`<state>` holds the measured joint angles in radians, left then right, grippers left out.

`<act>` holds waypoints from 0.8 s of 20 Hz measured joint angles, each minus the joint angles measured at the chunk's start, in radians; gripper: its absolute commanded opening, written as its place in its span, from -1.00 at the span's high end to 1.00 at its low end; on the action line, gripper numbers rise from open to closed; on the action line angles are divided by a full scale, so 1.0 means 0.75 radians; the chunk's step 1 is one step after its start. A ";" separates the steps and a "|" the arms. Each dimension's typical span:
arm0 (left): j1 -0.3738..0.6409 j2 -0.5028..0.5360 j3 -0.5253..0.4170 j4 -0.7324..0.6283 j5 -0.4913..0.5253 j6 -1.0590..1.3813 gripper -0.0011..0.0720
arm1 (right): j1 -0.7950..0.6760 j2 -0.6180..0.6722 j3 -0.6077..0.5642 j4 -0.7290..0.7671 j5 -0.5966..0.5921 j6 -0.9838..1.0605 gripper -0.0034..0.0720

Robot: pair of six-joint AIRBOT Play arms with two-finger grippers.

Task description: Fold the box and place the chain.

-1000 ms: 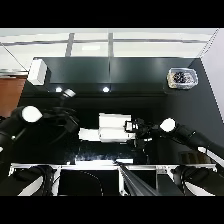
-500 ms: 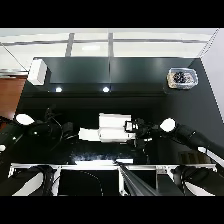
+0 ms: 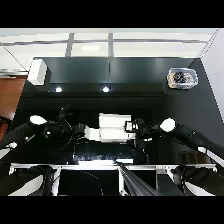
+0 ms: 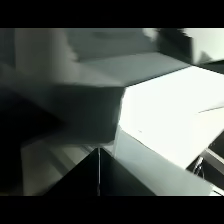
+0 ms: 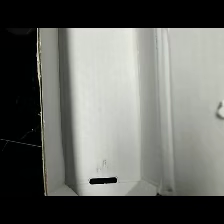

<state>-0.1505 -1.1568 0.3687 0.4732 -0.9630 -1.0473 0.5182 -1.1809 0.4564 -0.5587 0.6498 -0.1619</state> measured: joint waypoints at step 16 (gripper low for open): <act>-0.139 -0.006 0.181 0.055 -0.133 0.156 -0.71 | 0.000 0.000 0.000 0.000 0.000 0.000 -0.23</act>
